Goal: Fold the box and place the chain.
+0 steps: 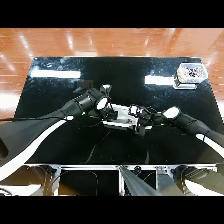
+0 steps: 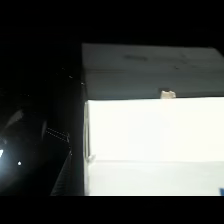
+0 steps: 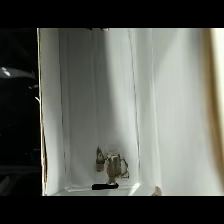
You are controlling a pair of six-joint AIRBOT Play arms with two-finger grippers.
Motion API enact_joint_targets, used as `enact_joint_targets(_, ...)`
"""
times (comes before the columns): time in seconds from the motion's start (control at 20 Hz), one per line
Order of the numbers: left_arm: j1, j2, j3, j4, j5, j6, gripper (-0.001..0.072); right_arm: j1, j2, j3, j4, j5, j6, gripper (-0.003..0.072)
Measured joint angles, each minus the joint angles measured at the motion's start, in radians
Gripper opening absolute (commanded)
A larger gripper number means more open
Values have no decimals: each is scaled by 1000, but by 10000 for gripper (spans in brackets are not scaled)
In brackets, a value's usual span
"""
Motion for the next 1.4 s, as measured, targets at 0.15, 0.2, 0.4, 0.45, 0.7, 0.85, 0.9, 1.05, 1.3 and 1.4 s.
enact_joint_targets(0.15, 0, 0, 0, -4, 0, 2, 447, 0, 0, 0, 0, 1, 0, 539)
enact_joint_targets(0.2, 0, 0, 0, -5, 0, 3, 444, 0, 0, 0, 0, 1, 0, 538)
enact_joint_targets(0.4, 0, 0, 0, -1, 6, 4, 80, 0, 0, 0, -1, 2, 0, 539)
enact_joint_targets(0.45, 0, 0, 0, -2, 13, 7, 21, 0, 0, 0, 0, 3, 0, 538)
enact_joint_targets(0.7, 0, 0, 0, -5, 25, 23, 21, 0, 0, 0, 0, 2, 0, 539)
enact_joint_targets(0.85, 0, 0, 0, -6, 29, 27, 21, 0, 0, 0, 0, 2, 0, 539)
enact_joint_targets(0.9, 0, 0, 0, -7, 31, 27, 20, 0, 0, 0, 0, 2, 0, 539)
enact_joint_targets(1.05, 0, 0, 0, -8, 32, 30, 20, 0, 0, 0, 0, 2, 0, 539)
enact_joint_targets(1.3, -1, 3, 0, -10, 16, 21, 20, 0, 0, 0, 1, 8, 7, 706)
enact_joint_targets(1.4, 0, 8, 0, -19, 14, 12, 20, 0, 0, 0, 2, 16, 14, 710)
